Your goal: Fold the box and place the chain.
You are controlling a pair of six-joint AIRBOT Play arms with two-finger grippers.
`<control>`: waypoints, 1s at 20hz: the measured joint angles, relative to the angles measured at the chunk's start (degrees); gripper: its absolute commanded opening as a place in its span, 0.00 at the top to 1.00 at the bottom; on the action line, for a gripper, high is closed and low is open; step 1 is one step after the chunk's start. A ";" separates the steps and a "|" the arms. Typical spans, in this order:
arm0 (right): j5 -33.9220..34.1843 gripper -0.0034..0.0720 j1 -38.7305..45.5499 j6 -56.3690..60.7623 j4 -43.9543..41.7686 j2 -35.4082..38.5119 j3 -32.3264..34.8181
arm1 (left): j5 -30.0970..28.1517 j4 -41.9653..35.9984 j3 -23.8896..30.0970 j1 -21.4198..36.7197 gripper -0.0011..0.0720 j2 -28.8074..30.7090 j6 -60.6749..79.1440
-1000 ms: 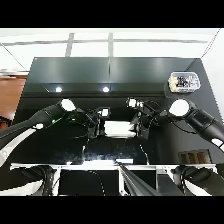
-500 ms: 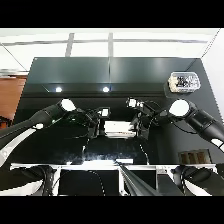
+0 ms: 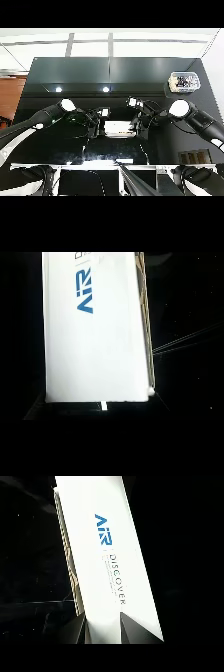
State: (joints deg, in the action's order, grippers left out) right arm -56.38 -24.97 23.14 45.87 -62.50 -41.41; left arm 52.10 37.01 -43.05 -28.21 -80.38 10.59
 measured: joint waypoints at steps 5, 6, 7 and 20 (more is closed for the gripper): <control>-0.07 0.65 0.00 0.28 -0.20 -0.02 0.42 | 0.00 0.02 0.00 0.00 0.31 0.00 0.07; -0.09 0.65 0.00 0.33 -0.24 -0.02 0.42 | 0.00 0.02 0.00 0.00 0.31 0.00 0.09; -0.13 0.65 0.00 0.37 -0.31 -0.02 0.42 | 0.00 0.02 0.00 0.00 0.31 0.00 0.13; 0.52 0.56 -0.11 1.33 -0.72 -0.09 1.95 | 0.00 0.04 0.00 0.00 0.31 -0.02 0.07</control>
